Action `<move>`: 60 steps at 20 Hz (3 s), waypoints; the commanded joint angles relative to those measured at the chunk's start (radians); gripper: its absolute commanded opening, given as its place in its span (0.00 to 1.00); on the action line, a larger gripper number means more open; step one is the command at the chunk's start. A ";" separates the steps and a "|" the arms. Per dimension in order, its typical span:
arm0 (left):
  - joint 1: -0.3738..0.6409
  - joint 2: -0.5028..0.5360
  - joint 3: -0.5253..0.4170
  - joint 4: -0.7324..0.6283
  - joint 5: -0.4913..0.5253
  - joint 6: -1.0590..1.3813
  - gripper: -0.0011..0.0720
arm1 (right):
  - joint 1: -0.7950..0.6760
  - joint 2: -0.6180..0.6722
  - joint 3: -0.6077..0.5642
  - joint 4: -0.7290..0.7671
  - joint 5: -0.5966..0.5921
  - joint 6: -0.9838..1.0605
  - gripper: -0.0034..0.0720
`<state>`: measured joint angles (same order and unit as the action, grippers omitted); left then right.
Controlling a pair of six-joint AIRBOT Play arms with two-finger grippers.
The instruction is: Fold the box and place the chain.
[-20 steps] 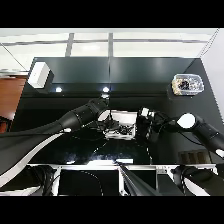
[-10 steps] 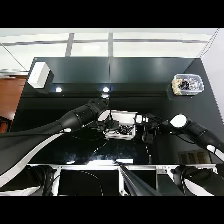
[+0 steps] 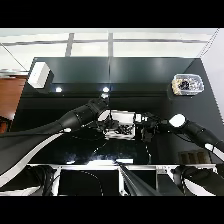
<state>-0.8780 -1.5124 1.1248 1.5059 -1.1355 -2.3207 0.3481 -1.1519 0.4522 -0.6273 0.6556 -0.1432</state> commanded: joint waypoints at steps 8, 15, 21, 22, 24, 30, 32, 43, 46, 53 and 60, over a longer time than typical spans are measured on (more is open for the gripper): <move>0.001 0.000 0.000 0.000 0.002 0.001 0.06 | -0.100 0.217 0.118 -0.352 0.302 0.627 0.21; 0.001 0.000 0.000 0.000 0.002 0.001 0.05 | -0.116 0.286 0.253 -0.254 0.516 0.776 0.21; 0.001 0.000 0.000 0.000 0.002 0.001 0.06 | -0.100 0.227 -0.016 -0.273 0.080 0.478 0.88; 0.001 0.000 0.000 0.000 0.002 0.001 0.06 | -0.083 0.208 -0.048 -0.229 0.033 0.355 0.88; 0.001 0.000 0.000 0.000 0.002 0.001 0.06 | -0.042 0.164 -0.067 -0.175 -0.033 0.243 0.88; 0.001 0.000 0.000 0.000 0.002 0.001 0.06 | 0.011 0.082 -0.066 -0.131 -0.155 0.225 0.87; 0.001 0.000 0.000 0.000 0.002 0.001 0.06 | 0.011 0.068 -0.066 -0.126 -0.154 0.226 0.53; 0.001 0.000 0.000 0.000 0.001 0.001 0.06 | -0.025 0.157 0.060 -0.383 0.141 0.575 0.07; 0.001 0.000 0.000 0.000 0.001 0.001 0.06 | -0.059 0.201 0.172 -0.394 0.406 0.666 0.06; 0.001 0.000 0.000 0.000 0.001 0.001 0.06 | -0.063 0.237 0.453 -0.310 0.728 0.832 0.06; 0.001 0.000 0.000 0.000 0.001 0.001 0.06 | -0.060 0.233 0.588 -0.044 0.771 0.840 0.06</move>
<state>-0.8780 -1.5124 1.1248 1.5059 -1.1351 -2.3199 0.2852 -0.9161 1.0027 -0.7773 1.4036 0.6823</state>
